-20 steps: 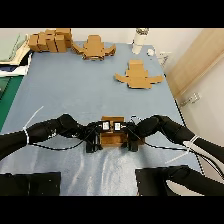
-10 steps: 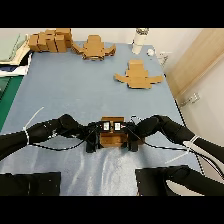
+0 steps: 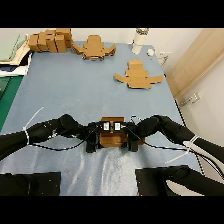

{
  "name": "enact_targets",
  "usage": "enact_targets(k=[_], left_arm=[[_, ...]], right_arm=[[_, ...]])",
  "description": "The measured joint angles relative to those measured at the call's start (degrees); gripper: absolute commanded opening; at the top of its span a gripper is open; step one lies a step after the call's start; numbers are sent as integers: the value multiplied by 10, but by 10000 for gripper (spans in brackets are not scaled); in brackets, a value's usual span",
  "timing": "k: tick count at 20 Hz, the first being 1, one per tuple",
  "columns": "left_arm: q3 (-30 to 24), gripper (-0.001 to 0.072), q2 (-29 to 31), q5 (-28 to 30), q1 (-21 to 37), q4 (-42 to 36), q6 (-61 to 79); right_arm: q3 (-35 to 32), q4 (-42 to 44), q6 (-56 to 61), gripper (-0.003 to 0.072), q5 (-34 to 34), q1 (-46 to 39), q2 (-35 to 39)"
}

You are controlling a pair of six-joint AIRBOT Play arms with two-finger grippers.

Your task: Fold the box.

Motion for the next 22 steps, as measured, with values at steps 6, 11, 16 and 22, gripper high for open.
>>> enact_targets(k=[6, 11, 16, 22], left_arm=[[0, 412, 0, 0, 0, 0, 0], [0, 411, 0, 0, 0, 0, 0], [0, 411, 0, 1, 0, 0, 1], [0, 411, 0, -4, -1, -1, 3]], right_arm=[[0, 0, 0, 479, 0, 0, 0], [0, 1, 0, 479, 0, 0, 0], [1, 16, 2, 720, -15, 0, 0], [0, -6, 31, 720, -38, 1, 30]])
